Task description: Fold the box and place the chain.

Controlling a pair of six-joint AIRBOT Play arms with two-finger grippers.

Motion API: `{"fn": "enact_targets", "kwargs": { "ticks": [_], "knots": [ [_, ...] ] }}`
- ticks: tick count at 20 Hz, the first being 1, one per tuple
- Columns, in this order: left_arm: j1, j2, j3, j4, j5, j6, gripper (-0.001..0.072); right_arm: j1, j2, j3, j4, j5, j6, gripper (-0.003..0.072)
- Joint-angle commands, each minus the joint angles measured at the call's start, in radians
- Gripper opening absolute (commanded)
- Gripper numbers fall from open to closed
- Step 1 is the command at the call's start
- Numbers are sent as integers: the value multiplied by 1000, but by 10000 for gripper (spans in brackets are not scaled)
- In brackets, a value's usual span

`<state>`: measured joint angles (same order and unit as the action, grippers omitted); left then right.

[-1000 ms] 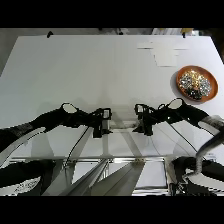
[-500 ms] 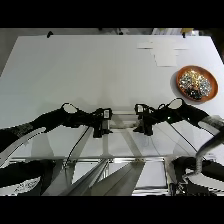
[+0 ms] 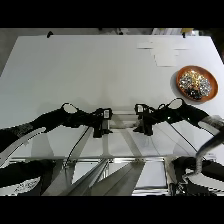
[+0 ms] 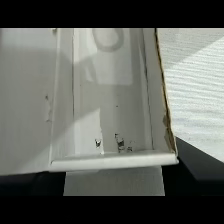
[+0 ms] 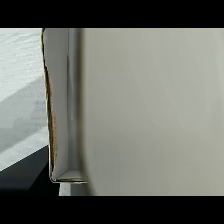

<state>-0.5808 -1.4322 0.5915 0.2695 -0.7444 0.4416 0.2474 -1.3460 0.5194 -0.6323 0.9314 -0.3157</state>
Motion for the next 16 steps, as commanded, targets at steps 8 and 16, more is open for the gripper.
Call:
{"fn": "enact_targets", "kwargs": {
  "ticks": [8,16],
  "knots": [
    [0,0,1,0,0,0,171,0,129,1,-117,35,180,693],
    [0,0,1,0,0,0,171,0,415,1,-472,140,431,632]
  ]
}}
